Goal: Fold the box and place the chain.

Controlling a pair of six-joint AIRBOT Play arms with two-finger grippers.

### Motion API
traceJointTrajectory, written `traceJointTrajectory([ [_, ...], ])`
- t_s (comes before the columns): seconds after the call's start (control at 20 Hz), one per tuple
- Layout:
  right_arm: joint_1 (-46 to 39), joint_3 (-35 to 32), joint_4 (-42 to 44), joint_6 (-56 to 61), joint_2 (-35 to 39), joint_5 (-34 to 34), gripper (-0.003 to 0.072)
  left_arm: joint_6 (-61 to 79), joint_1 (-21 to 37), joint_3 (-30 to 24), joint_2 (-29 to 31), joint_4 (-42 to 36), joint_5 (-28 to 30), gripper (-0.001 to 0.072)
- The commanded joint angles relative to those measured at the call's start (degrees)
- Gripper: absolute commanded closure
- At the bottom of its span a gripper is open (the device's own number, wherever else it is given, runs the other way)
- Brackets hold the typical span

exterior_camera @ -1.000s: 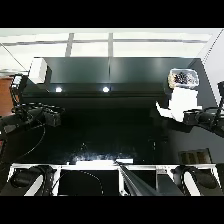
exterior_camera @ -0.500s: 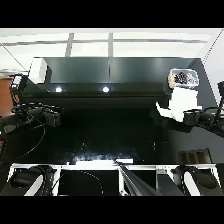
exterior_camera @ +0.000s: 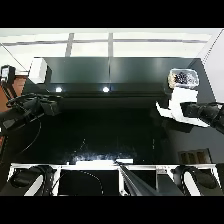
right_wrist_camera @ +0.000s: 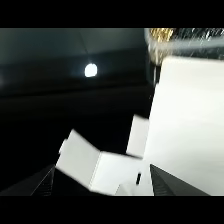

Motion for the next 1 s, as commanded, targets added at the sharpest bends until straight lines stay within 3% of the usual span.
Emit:
traceJointTrajectory([
  [0.0,-2.97,0.61,-8.0,5.84,-2.25,-9.14,-0.0026,-1.16,-0.02,-0.02,-2.1,-0.31,3.28,0.0004],
  [0.1,-12.04,4.2,-22.8,19.41,-7.67,-8.28,-0.0026,-1.16,-0.02,0.0,-3.34,-1.55,3.28,0.0005],
  [0.15,-18.38,6.6,-25.92,22.21,-11.54,-7.91,-0.0025,-1.16,-0.02,-0.02,-3.85,-2.27,3.13,0.0005],
  [0.25,-30.8,12.02,-22.91,22.4,-20.02,-4.09,-0.0025,-1.14,-0.02,-0.02,-4.85,-3.04,2.23,0.0005],
  [0.4,-45.64,21.05,-11.41,18.25,-33.66,11.98,-0.0022,-1.11,-0.02,-0.02,-6.27,-3.02,-0.13,0.0005],
  [0.6,-48.94,26.38,-0.72,-1.25,-47.21,24.5,-0.0018,-1.11,-0.02,-0.02,-8.07,-3.02,-0.09,0.0005],
  [0.7,-48.94,28.98,8.81,-11.85,-53.62,31.32,-0.0018,-1.11,-0.02,-0.02,-9.27,-3.02,-0.09,0.0005],
  [0.8,-48.78,31.39,13.9,-14.14,-58.84,34.21,-0.0018,-1.11,-0.02,0.0,-10.49,-3.02,-0.07,0.0005],
  [0.95,-48.46,32.68,14.08,-14.73,-63.91,34.93,-0.0017,-1.11,-0.02,-0.02,-12.0,-3.02,-0.07,0.0005],
])
